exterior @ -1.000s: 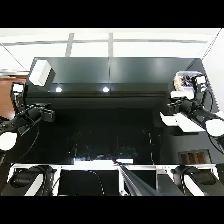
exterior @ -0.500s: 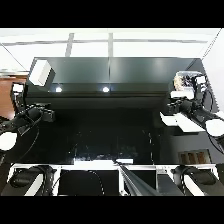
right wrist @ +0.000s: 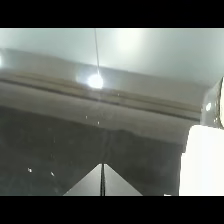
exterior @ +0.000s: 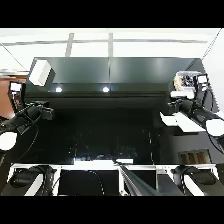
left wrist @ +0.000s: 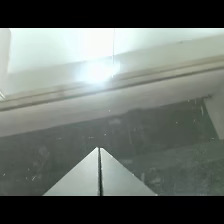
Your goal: Fold the box and place the chain.
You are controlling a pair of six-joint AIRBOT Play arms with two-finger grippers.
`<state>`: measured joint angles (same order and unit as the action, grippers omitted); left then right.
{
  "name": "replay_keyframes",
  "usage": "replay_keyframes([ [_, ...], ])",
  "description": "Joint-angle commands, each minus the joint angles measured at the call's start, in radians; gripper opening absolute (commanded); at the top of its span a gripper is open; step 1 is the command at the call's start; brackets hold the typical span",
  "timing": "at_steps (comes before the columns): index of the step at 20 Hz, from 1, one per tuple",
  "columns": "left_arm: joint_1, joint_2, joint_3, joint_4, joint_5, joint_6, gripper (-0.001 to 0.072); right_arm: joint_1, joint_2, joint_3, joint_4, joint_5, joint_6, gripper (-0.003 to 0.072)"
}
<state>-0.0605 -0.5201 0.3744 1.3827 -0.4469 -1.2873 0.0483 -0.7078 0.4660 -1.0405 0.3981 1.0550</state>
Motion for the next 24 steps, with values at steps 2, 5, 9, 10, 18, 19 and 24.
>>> replay_keyframes([
  [2,0.001,-0.033,-0.001,-0.003,0.075,0.002,0.0029,0.0,0.0,0.0,0.131,-0.106,0.001,0.0022],
  [5,0.0,-0.085,-0.001,-0.029,0.125,0.0,0.0159,0.0,0.0,-0.001,0.265,-0.143,-0.001,0.0024],
  [9,-0.001,-0.149,0.0,-0.113,0.114,-0.002,0.071,0.0,-0.005,-0.001,0.196,-0.125,-0.001,0.0711],
  [10,-0.002,-0.157,0.0,-0.113,0.105,-0.002,0.0711,0.0,-0.012,-0.001,0.164,-0.104,0.0,0.0709],
  [18,-0.003,-0.162,0.0,-0.112,0.092,-0.002,0.071,-0.289,-0.071,0.063,0.103,0.022,0.068,0.0707],
  [19,-0.003,-0.162,0.0,-0.112,0.092,-0.002,0.071,-0.367,-0.071,0.1,0.051,0.067,0.068,0.0707],
  [24,-0.004,-0.162,0.0,-0.112,0.092,-0.002,0.071,-0.758,-0.133,0.282,-0.177,0.188,0.196,0.0707],
])
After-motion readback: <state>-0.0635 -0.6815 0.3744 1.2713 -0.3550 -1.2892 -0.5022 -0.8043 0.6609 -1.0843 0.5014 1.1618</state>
